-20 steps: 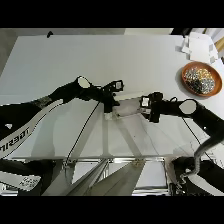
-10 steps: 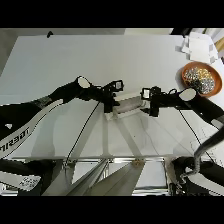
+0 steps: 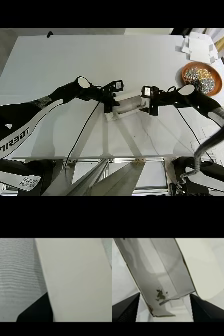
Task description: Fold the box and place the chain.
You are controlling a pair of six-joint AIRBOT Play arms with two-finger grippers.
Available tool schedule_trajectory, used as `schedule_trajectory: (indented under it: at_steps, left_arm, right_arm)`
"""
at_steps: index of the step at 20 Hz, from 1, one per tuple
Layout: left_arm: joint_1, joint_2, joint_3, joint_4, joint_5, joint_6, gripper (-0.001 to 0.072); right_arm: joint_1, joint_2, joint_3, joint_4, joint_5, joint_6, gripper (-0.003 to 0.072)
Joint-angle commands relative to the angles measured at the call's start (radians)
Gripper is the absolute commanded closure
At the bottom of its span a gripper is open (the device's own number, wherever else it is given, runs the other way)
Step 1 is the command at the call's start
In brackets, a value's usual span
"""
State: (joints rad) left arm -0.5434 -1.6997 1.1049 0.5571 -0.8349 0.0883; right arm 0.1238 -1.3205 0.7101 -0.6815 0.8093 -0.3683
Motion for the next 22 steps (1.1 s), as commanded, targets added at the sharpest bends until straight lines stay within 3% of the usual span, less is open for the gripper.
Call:
schedule_trajectory:
  at_steps: [1,10,22]
  left_arm:
    - [0.000,0.000,0.000,0.000,0.000,0.000,0.0622]
    - [0.000,0.000,0.000,0.000,0.001,0.000,0.0622]
    - [-0.001,0.000,0.000,0.000,0.000,0.000,0.0622]
  right_arm:
    - [-0.011,-0.041,0.037,0.016,0.053,-0.023,-0.0034]
    - [-0.068,-0.072,0.086,-0.022,0.097,0.001,-0.0034]
    - [-0.068,-0.134,0.140,0.056,0.131,-0.091,-0.0034]
